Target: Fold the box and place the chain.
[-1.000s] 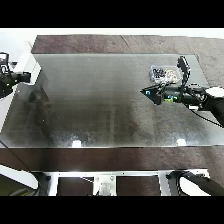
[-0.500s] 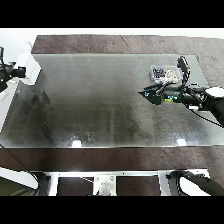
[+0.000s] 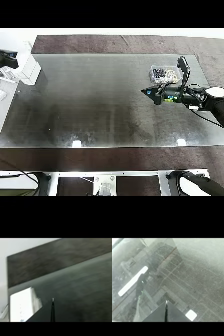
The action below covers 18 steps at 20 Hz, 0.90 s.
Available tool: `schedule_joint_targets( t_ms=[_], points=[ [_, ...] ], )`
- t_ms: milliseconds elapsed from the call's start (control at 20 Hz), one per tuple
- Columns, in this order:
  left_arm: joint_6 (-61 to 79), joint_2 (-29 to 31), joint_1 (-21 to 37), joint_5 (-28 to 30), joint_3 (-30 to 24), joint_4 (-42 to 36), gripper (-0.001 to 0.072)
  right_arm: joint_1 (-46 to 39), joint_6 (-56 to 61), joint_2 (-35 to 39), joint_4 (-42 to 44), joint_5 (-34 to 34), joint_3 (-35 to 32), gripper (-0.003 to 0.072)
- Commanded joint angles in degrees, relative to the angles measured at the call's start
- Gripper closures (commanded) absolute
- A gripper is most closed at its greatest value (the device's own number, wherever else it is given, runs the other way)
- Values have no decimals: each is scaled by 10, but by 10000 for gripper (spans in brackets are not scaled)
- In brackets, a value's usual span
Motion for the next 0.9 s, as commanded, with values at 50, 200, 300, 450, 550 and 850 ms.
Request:
schedule_joint_targets(
  t_ms=[50,200,300,450,550,850],
  points=[
    [-40,128,-31,-66,-47,3,696,0,13,4,4,-8,0,676],
    [-5,243,-93,3,-165,-40,697,0,48,52,3,-77,-17,678],
    [25,309,-138,52,-264,-78,697,0,47,115,-16,-134,-49,678],
    [60,375,-185,75,-407,-123,697,-1,40,233,-74,-189,-122,677],
    [104,405,-212,109,-487,-158,697,-1,40,309,-98,-220,-178,677],
    [245,470,-228,75,-669,-289,696,-29,47,513,-97,-233,-362,677]
  ],
)
